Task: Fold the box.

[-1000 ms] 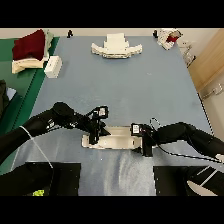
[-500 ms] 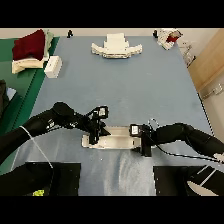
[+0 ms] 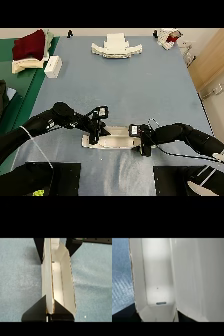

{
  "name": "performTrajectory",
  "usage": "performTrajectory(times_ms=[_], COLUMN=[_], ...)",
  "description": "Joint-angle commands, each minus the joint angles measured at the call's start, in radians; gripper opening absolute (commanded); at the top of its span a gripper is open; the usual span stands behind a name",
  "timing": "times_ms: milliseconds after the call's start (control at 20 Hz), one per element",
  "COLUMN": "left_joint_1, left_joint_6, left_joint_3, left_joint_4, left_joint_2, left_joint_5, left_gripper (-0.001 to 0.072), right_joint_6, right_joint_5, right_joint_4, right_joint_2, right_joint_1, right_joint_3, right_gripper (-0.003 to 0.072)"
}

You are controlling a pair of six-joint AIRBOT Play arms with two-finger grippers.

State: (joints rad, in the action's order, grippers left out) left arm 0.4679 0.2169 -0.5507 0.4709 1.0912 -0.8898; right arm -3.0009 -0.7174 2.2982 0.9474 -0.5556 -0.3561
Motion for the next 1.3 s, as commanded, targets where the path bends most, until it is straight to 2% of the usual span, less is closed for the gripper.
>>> performTrajectory(times_ms=[0, 150, 200, 1250], left_joint_1=[0.0, 0.0, 0.0, 0.0], left_joint_6=[0.0, 0.0, 0.0, 0.001], left_joint_3=[-0.001, -0.001, -0.001, -0.001], left_joint_4=[0.0, 0.0, 0.0, 0.0], left_joint_2=[0.0, 0.0, 0.0, 0.0], left_joint_5=[-0.001, -0.001, -0.001, 0.0], left_gripper=[0.0012, 0.0012, 0.0013, 0.0013], right_joint_6=[0.0, 0.0, 0.0, 0.0], right_joint_5=[0.0, 0.0, 0.0, 0.002], right_joint_4=[-0.005, -0.005, -0.005, -0.006], right_joint_2=[0.001, 0.001, 0.001, -0.022], right_joint_1=[-0.001, -0.001, -0.001, -0.001], right_joint_3=[0.0, 0.0, 0.0, 0.01], right_gripper=[0.0624, 0.0595, 0.0546, 0.0545])
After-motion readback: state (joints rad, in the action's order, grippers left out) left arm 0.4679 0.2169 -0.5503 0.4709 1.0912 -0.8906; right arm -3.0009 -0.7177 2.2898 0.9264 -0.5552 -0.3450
